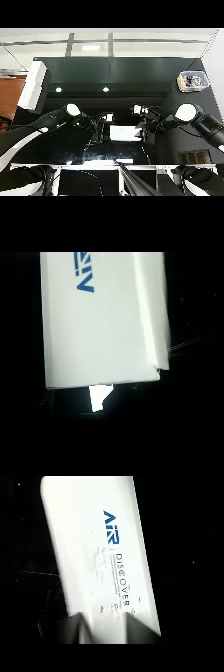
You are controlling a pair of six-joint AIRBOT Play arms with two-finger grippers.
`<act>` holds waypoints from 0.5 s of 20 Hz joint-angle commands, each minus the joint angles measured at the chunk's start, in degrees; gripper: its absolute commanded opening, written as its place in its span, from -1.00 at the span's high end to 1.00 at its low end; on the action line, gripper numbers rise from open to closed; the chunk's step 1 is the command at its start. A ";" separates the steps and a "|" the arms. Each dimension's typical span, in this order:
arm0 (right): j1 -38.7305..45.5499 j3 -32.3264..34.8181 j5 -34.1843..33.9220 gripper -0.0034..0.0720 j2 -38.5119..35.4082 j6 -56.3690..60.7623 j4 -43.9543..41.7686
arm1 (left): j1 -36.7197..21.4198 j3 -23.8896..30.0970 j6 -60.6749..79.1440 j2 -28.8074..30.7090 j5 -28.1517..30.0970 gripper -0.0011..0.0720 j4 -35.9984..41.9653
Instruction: Fold the box and place the chain.
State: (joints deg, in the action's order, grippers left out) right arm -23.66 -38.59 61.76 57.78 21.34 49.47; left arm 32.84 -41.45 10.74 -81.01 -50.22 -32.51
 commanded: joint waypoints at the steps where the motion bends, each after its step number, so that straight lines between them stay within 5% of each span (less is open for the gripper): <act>1: -0.04 -0.07 0.07 0.37 -0.02 1.49 0.04 | 0.02 0.04 -0.09 -0.02 0.02 0.02 0.00; 10: -0.02 -0.09 -0.59 0.37 -0.02 2.29 -0.39 | 0.02 0.09 -0.79 -0.02 0.02 0.01 0.00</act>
State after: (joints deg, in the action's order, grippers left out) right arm -23.66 -38.65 61.45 57.78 23.29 49.39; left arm 32.84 -41.41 10.13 -81.01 -50.22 -32.45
